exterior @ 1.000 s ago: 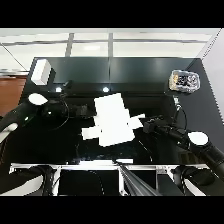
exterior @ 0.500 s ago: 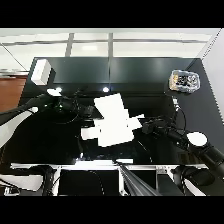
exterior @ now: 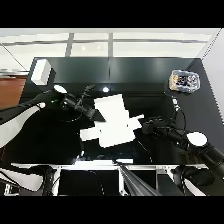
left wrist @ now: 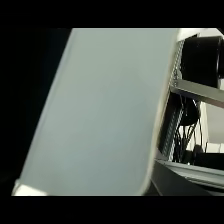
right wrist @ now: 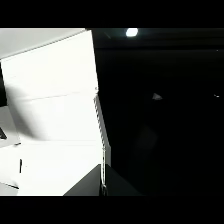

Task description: Fold the box and place the chain.

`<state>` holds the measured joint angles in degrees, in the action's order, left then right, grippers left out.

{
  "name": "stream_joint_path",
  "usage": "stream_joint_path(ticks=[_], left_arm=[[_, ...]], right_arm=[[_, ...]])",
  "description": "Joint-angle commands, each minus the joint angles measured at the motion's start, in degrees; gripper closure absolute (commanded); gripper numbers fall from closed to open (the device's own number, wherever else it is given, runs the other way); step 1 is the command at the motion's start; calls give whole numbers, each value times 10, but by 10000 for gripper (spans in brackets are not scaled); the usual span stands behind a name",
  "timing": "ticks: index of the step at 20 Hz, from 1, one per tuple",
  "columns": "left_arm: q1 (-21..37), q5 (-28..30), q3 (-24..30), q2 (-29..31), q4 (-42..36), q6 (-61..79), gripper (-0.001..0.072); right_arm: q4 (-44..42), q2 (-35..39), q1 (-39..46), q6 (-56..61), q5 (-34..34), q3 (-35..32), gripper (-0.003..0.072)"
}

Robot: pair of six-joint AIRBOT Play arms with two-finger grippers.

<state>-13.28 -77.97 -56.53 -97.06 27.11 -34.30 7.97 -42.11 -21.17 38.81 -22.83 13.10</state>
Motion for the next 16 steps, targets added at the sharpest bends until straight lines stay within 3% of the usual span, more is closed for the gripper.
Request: stream_joint_path(ticks=[1,2,3,4,5,6,7,8,9,10,13,16], left_arm=[[-2,-13,-19,-13,14,28,223],[-3,-24,-27,-22,16,28,265],[-4,-33,-35,-33,16,28,410],[-6,-36,-42,-41,16,28,500],[-7,-35,-47,-47,16,29,537],[-6,-33,-50,-48,18,36,636],[-5,-38,-55,-48,24,45,681],[-3,-47,-61,-47,36,45,683],[-3,-53,-66,-45,47,45,684],[-3,-54,-68,-39,59,43,685],[-12,-37,-64,3,97,43,688],[-40,62,-2,93,82,139,688]], right_arm=[[0,0,0,0,-1,0,670],[0,0,0,0,-1,0,670],[0,0,0,0,-1,0,670],[0,0,0,0,-1,0,670],[0,0,0,0,-2,0,670],[0,0,0,0,-5,0,670],[1,1,0,0,-6,0,668],[8,1,2,0,-5,1,592],[33,1,12,0,-10,9,228],[66,2,29,0,-28,23,-24],[276,2,93,-3,-174,123,-28],[431,2,104,-5,-276,198,-27]])
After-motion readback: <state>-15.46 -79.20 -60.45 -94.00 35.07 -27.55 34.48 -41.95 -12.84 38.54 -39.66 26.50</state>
